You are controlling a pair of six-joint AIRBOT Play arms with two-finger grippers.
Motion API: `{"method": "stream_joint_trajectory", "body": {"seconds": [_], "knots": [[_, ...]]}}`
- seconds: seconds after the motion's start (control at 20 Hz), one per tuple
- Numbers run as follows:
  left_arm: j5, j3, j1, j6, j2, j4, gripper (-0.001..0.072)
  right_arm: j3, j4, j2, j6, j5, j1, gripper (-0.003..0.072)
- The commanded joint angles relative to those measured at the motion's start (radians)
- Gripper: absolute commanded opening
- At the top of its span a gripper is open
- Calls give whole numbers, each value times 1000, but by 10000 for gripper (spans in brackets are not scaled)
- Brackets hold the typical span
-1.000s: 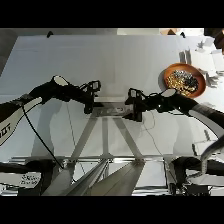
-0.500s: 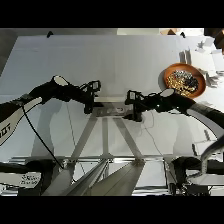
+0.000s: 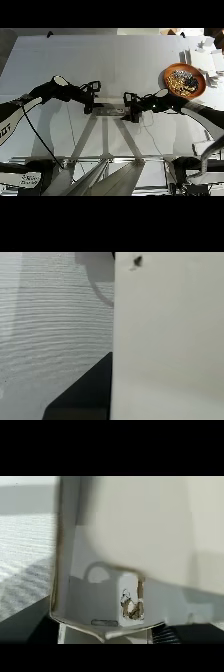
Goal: Fold the box and place the chain.
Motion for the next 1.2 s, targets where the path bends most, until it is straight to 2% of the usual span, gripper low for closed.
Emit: {"method": "stream_joint_trajectory", "body": {"seconds": [0.0,1.15], "knots": [[3,0,0,-1,0,0,3,2,-2,-5,-1,2,2,431],[17,0,0,0,0,-1,3,2,-3,-4,0,5,2,433]]}}
